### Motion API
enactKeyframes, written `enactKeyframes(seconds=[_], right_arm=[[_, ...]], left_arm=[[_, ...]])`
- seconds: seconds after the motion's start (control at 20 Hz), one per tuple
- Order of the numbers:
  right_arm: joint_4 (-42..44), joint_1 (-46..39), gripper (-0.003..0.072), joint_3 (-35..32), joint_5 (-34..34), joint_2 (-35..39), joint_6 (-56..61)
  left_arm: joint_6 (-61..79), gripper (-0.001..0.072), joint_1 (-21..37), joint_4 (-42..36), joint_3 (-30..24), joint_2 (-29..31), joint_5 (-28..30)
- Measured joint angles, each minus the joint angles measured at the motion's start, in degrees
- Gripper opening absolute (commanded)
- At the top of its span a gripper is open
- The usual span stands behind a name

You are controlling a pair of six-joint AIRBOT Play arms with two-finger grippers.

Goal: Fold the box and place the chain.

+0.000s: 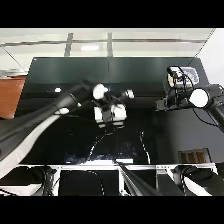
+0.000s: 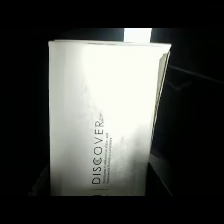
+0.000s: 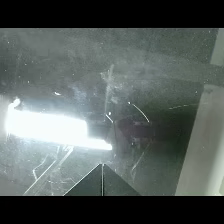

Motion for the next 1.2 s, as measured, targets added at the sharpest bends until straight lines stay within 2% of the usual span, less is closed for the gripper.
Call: enactKeyframes(seconds=[0.25, 0.45, 0.6, 0.7, 0.8, 0.9, 0.95, 1.0, 1.05, 1.2], right_arm=[[0.0, 0.0, 0.0015, 0.0, -0.4, 0.0, 0.0], [0.0, 0.0, 0.0015, 0.0, -1.0, 0.0, 0.2], [0.3, 0.0, 0.0015, 0.0, -1.8, 0.0, 0.2], [0.6, 0.0, 0.0015, 0.0, -1.7, 0.0, 0.2], [0.9, 0.0, 0.0015, 0.0, -1.6, 0.0, 0.2], [1.2, 0.0, 0.0015, 0.0, -1.6, 0.0, 0.2], [1.2, 0.0, 0.0015, 0.0, -1.6, 0.0, 0.2], [1.3, 0.0, 0.0015, 0.0, -1.7, 0.0, 0.2], [1.3, 0.0, 0.0015, 0.0, -1.7, 0.0, 0.2], [1.2, 0.0, 0.0015, 0.0, -2.2, 0.0, 0.2]], left_arm=[[-9.2, 0.0348, 18.2, 1.9, 5.2, 0.9, 0.7], [-16.7, 0.0349, 34.8, 2.2, 10.7, -3.2, 5.3], [-19.8, 0.0352, 44.3, 2.3, 19.0, -9.7, 5.7], [-21.5, 0.0352, 49.3, 2.3, 27.0, -15.5, 4.0], [-22.9, 0.0352, 52.8, 2.3, 34.7, -21.3, 0.9], [-23.6, 0.0352, 55.1, 2.5, 39.4, -25.7, -1.6], [-24.0, 0.0378, 55.9, 2.8, 40.4, -27.1, -1.6], [-24.1, 0.0617, 56.4, 3.0, 40.9, -28.2, -1.5], [-24.2, 0.0715, 56.8, 3.4, 41.1, -28.9, -1.6], [-26.3, 0.0713, 57.4, 3.7, 42.6, -29.1, -1.1]])
